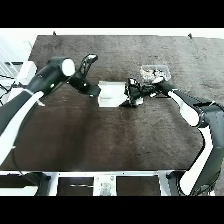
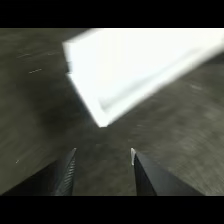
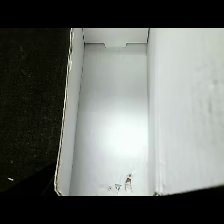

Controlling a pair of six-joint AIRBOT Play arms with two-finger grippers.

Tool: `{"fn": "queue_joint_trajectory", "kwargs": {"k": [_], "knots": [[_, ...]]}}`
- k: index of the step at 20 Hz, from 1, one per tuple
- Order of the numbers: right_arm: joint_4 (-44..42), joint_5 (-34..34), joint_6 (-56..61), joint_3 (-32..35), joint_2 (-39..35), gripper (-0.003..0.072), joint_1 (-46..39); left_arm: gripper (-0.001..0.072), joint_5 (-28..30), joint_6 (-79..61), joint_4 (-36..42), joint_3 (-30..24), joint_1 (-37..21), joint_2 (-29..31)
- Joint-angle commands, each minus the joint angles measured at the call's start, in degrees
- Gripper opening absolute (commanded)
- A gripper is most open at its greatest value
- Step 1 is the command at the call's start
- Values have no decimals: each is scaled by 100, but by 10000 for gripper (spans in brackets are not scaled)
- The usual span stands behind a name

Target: Fold the box and place the chain.

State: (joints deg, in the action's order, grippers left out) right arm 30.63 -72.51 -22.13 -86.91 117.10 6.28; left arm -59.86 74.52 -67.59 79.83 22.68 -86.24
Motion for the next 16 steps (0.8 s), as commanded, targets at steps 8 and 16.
{"fn": "queue_joint_trajectory", "kwargs": {"k": [8,16], "knots": [[-2,2,2,0,-2,362,7,429,933,-3300,1735,-1154,-776,170],[-2,2,2,2,-2,362,7,568,299,-7740,3268,-890,-1375,-603]]}}
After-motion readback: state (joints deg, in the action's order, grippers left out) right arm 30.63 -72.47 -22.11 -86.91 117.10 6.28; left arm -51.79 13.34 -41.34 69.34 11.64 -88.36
